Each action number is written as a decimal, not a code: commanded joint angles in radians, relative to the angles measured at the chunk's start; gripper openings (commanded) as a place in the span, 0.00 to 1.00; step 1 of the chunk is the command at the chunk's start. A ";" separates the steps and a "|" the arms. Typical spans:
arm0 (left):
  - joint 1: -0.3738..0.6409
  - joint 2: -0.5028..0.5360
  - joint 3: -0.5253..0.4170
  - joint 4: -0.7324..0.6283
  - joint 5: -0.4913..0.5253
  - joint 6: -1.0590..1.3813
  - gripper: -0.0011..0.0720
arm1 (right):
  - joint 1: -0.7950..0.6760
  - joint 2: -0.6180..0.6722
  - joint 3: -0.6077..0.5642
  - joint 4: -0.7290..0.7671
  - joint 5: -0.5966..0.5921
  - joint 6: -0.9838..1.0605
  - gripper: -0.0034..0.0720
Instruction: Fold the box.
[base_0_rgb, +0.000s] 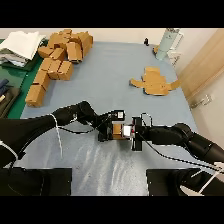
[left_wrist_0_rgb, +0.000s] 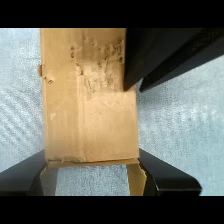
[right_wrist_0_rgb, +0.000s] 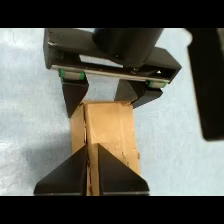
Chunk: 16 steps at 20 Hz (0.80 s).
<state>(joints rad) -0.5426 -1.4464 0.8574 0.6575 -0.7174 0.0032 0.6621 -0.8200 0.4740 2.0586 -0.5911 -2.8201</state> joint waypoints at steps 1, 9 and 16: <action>0.000 0.000 0.000 0.000 0.001 0.000 0.58 | 0.000 0.017 0.002 0.006 -0.008 0.001 0.18; 0.000 0.000 0.000 0.000 0.001 0.000 0.58 | -0.013 0.021 0.000 -0.013 0.052 0.011 0.08; 0.000 0.000 0.000 0.000 0.001 0.000 0.58 | -0.011 -0.023 -0.001 -0.009 0.022 0.011 0.08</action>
